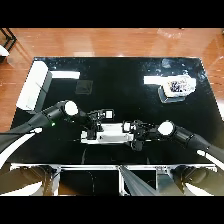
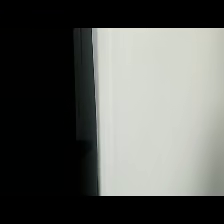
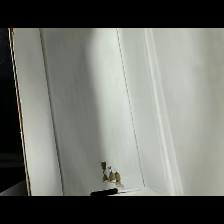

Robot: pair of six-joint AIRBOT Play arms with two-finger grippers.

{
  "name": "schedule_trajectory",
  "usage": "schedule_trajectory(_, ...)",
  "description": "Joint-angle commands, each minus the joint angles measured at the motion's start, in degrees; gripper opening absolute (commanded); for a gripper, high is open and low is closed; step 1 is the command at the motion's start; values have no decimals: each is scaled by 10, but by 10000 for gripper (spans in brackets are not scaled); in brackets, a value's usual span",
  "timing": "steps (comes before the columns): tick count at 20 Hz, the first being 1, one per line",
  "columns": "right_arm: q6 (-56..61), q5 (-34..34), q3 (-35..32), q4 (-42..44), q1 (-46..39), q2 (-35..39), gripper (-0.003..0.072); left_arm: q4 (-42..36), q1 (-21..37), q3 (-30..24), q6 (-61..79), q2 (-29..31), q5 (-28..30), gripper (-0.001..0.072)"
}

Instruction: Fold the box and place the chain.

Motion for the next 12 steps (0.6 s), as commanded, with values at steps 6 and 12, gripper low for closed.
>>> schedule_trajectory(6,1,20,0,-2,-16,0,692,0,0,0,0,0,3,23)
schedule_trajectory(12,1,23,0,-2,-21,0,692,0,0,0,0,0,3,23)
